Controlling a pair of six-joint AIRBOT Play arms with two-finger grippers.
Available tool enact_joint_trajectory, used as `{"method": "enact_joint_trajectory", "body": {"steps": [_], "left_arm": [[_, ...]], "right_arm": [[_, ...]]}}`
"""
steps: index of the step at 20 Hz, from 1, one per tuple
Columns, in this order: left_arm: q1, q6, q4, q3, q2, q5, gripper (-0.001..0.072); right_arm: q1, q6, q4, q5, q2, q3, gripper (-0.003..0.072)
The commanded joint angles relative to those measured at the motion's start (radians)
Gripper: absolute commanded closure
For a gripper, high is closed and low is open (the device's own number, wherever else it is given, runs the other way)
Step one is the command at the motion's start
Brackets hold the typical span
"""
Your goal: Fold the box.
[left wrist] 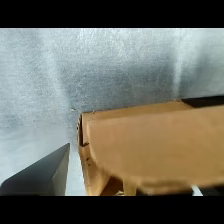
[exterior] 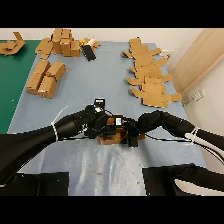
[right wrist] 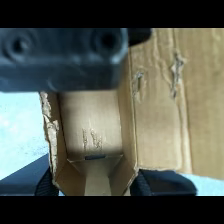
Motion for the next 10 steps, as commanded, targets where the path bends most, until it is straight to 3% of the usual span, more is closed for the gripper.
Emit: {"method": "enact_joint_trajectory", "body": {"steps": [1, 8, 10], "left_arm": [[-0.005, -0.018, 0.019, 0.008, -0.018, 0.023, 0.024], [-0.005, -0.018, 0.019, 0.008, -0.063, 0.018, 0.0264], [-0.005, -0.018, 0.019, 0.008, -0.065, 0.023, 0.0697]], "right_arm": [[0.0, 0.0, 0.0, 0.0, 0.0, 0.0, 0.0253], [0.001, 0.0, 0.0, 0.0, 0.0, 0.0, 0.0253], [0.001, 0.0, 0.0, 0.0, 0.0, 0.0, 0.0253]]}}
